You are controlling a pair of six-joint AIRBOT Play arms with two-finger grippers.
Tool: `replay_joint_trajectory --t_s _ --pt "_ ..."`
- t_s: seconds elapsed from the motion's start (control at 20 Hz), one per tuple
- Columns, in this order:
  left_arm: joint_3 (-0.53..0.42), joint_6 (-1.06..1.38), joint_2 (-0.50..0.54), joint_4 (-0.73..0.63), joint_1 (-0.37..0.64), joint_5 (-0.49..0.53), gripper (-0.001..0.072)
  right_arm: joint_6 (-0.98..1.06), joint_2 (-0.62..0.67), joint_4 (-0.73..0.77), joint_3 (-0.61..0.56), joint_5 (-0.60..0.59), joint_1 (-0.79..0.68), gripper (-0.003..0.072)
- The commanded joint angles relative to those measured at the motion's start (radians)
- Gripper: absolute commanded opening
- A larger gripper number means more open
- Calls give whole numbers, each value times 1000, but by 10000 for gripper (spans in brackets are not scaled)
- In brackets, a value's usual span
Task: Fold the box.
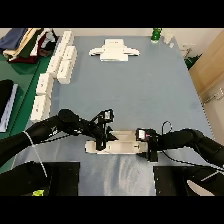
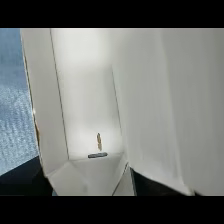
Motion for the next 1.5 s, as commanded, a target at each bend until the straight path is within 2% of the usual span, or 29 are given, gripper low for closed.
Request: replay_joint_trajectory --t_s 0.0,0.7,0.75,0.8,0.85,1.45 --pt "1 0 -1 0 0 1 15 0 1 14 0 -16 0 641" --pt "1 0 -1 0 0 1 15 -53 -2 41 -1 -6 0 641" --pt "1 0 -1 0 0 1 14 -53 -2 40 -2 -5 0 628" --pt "1 0 -1 0 0 1 15 -55 -2 39 -7 -5 0 566" --pt "1 0 -1 0 0 1 15 -63 -2 39 -13 -4 0 562" --pt "1 0 -1 0 0 1 15 -68 -2 26 -21 -4 0 585"
